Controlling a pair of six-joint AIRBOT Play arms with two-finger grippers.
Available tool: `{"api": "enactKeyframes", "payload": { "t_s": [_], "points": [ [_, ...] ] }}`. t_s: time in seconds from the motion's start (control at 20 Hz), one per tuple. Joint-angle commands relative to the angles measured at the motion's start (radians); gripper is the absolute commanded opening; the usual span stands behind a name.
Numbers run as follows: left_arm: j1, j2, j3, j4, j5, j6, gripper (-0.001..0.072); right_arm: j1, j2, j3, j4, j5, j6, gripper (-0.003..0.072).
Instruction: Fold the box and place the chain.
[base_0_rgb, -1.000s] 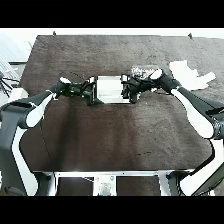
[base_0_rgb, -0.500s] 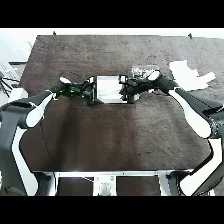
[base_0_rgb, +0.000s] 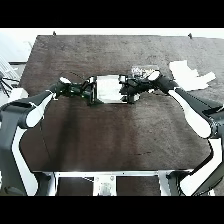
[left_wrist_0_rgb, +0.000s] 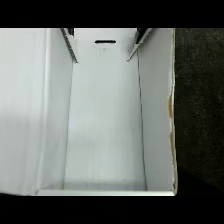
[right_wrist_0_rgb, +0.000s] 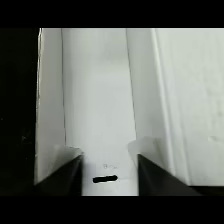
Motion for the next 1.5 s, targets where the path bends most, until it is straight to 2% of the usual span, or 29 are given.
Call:
{"api": "enactKeyframes", "payload": {
  "t_s": [0.0, 0.15, 0.25, 0.35, 0.4, 0.6, 0.75, 0.9, 1.15, 1.45],
  "points": [
    [0.000, 0.000, 0.000, 0.000, 0.000, 0.000, 0.0350, -0.002, 0.006, 0.000, -0.071, 0.049, 0.023, 0.0254],
    [0.000, 0.000, 0.000, 0.000, 0.000, 0.000, 0.0350, -0.027, 0.026, 0.001, -0.155, 0.124, 0.129, 0.0117],
    [0.000, 0.000, 0.000, 0.000, -0.001, 0.000, 0.0350, -0.056, 0.053, 0.001, -0.156, 0.157, 0.170, 0.0065],
    [0.000, 0.000, 0.000, 0.000, 0.000, 0.000, 0.0350, -0.078, 0.101, 0.001, -0.150, 0.185, 0.210, 0.0063],
    [0.000, 0.000, 0.000, 0.000, 0.000, 0.000, 0.0349, -0.089, 0.134, 0.001, -0.149, 0.195, 0.242, 0.0015],
    [0.000, 0.000, 0.000, 0.000, 0.000, 0.000, 0.0349, -0.192, 0.238, 0.001, -0.133, 0.201, 0.450, 0.0009],
    [0.000, 0.000, 0.000, 0.000, 0.000, 0.000, 0.0350, -0.307, 0.241, -0.005, -0.038, 0.201, 0.607, 0.0009],
    [0.000, 0.000, 0.000, 0.000, -0.001, 0.000, 0.0350, -0.372, 0.217, -0.025, -0.030, 0.200, 0.756, 0.0009],
    [0.000, 0.000, 0.000, 0.000, 0.000, 0.000, 0.0349, -0.377, 0.111, -0.060, -0.028, 0.199, 0.890, 0.0009],
    [0.000, 0.000, 0.000, 0.000, 0.000, 0.000, 0.0350, -0.298, 0.009, -0.060, 0.080, 0.198, 0.906, 0.0008]
  ]
}}
